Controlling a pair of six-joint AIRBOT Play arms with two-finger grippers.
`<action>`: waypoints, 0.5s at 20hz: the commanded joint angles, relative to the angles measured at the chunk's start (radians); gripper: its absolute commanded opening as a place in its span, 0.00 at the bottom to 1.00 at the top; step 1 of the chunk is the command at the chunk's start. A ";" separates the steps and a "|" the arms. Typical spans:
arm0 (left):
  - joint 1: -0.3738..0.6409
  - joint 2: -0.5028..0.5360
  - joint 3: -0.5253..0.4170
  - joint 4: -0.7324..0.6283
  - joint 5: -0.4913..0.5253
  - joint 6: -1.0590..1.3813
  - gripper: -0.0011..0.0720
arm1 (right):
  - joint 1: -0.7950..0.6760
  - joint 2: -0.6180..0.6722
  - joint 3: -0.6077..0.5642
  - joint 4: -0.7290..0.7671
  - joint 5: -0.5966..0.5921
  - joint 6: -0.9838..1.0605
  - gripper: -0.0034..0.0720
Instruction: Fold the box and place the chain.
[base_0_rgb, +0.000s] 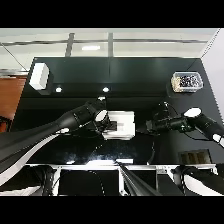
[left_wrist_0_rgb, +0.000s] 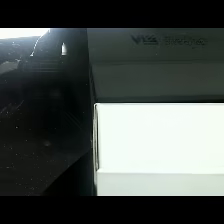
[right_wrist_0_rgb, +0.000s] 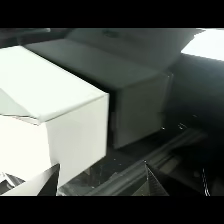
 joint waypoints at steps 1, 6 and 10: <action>0.001 0.000 0.000 0.000 0.001 0.000 0.05 | 0.001 0.000 0.021 0.016 0.018 -0.003 0.89; 0.001 0.000 0.000 0.001 0.002 0.000 0.05 | 0.024 0.000 0.024 0.040 0.030 0.058 0.86; 0.001 0.000 0.000 0.001 0.002 0.000 0.05 | 0.124 0.000 0.051 0.039 -0.028 0.105 0.80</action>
